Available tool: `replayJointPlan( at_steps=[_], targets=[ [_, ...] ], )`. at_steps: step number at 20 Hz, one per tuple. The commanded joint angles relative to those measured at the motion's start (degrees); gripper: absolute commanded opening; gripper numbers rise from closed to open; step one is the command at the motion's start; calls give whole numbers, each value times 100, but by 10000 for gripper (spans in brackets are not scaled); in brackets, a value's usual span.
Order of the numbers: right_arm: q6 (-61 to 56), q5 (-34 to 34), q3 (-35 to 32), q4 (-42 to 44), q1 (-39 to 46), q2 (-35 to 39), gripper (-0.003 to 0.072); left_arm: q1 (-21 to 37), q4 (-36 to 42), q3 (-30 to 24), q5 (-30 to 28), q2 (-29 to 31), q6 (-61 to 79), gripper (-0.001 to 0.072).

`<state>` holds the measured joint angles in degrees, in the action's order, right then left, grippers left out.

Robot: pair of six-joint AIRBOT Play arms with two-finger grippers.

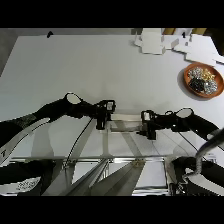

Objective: Fold the box and place the chain.

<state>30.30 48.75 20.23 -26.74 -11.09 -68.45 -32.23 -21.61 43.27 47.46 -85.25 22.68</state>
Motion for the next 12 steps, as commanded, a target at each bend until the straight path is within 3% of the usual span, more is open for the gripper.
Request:
replayJointPlan(
  at_steps=[1, 3, 12],
  targets=[
    [4, -17, 0, 7, -2, -9, 505, 0, 0, 2, -9, -2, 0, 11],
    [4, -17, 0, 4, -2, -9, 429, 0, 0, 2, -9, -2, 0, 11],
    [0, -9, 0, 0, -2, -4, 431, 0, 0, 2, -9, -2, 0, 11]
  ],
)
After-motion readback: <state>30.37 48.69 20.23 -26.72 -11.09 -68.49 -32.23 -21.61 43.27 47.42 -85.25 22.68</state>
